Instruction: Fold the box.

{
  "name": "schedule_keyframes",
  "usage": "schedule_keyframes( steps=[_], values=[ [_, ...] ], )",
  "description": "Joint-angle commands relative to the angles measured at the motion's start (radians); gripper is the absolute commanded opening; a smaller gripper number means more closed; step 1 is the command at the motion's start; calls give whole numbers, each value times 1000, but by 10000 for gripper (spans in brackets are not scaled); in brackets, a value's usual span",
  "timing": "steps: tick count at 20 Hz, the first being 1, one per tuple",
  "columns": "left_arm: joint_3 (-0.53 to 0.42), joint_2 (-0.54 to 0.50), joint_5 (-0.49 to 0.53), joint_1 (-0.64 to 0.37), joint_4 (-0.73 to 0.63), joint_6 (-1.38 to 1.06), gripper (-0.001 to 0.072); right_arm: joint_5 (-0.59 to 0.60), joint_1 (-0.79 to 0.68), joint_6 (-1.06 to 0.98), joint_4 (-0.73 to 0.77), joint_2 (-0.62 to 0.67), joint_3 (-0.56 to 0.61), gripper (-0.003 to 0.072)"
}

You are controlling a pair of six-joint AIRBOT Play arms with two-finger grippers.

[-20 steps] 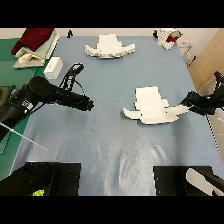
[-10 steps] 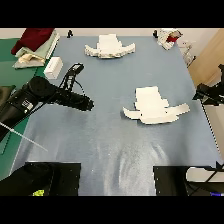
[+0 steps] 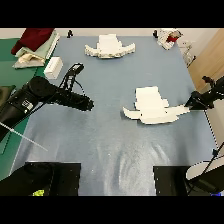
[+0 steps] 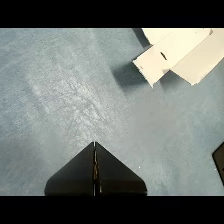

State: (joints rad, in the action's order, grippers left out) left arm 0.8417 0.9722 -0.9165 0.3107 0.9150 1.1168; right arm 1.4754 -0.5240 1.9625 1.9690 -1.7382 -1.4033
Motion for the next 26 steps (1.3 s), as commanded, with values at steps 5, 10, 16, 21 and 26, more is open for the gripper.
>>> schedule_keyframes(
  steps=[5, 10, 16, 21, 26],
  values=[
    [0, 0, 0, 1, -2, 0, 15, 101, -6, 123, 156, -34, -25, 409],
    [0, 0, 1, 1, -2, 0, 15, 159, 6, 149, 231, -34, -25, 136],
    [0, 0, 1, 1, -27, 0, 15, 134, 133, 68, 384, 14, 16, 1],
    [0, 0, 0, 0, -58, -1, 15, -40, 335, -61, 381, 247, 311, 1],
    [0, 0, -3, 0, -62, 0, 15, -254, 492, -142, 364, 547, 701, 1]
  ],
)
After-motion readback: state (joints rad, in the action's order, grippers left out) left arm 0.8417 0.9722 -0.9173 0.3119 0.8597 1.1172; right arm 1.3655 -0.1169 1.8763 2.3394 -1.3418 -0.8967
